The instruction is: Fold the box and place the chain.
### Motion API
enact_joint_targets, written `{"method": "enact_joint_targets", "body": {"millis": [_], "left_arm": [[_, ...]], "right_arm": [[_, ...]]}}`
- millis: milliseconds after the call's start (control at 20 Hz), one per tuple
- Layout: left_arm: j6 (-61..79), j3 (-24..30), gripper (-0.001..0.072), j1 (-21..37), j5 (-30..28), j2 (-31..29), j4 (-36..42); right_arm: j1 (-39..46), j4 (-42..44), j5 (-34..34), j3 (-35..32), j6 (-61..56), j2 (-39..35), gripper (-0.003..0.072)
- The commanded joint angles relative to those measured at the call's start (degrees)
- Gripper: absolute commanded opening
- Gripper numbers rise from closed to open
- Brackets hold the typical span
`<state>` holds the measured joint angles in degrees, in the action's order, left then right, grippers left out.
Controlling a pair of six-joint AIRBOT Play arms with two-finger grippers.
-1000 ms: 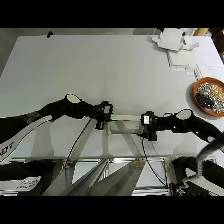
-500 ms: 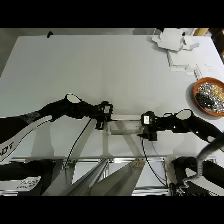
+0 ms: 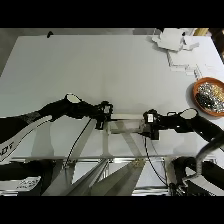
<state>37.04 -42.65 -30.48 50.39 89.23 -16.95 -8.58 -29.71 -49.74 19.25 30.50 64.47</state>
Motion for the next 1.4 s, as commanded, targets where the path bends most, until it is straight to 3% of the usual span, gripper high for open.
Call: {"method": "enact_joint_targets", "body": {"millis": [0,150,400,450,500,850,950,1350], "left_arm": [[0.02,0.02,0.0011,0.02,-0.02,-0.02,-0.02],[0.02,0.02,0.0011,0.02,-0.02,-0.02,-0.02],[0.02,0.02,0.0011,0.02,-0.02,-0.02,-0.02],[0.02,0.02,0.0011,0.02,-0.02,-0.02,0.0],[0.02,0.02,0.0011,0.02,-0.02,-0.02,0.0],[0.02,0.02,0.0011,0.02,-0.02,-0.02,0.0],[0.02,0.02,0.0011,0.02,-0.02,-0.02,0.0],[0.02,0.02,0.0011,0.02,-0.02,-0.02,0.0]], "right_arm": [[-0.07,0.35,-0.48,0.02,0.02,-0.31,0.0707],[-2.14,2.29,0.57,0.04,0.02,-0.28,0.0703],[-2.49,1.55,2.36,0.02,-0.61,0.04,0.0613],[-2.49,1.53,2.23,0.02,-0.63,0.39,0.0519],[-2.49,1.49,2.14,0.0,-0.61,0.59,0.0501],[-2.47,1.25,2.4,0.0,-0.44,2.27,0.0489],[-2.47,1.05,2.43,0.0,-0.44,2.27,0.0441],[-2.49,1.05,2.43,0.0,-0.46,2.27,0.0442]]}}
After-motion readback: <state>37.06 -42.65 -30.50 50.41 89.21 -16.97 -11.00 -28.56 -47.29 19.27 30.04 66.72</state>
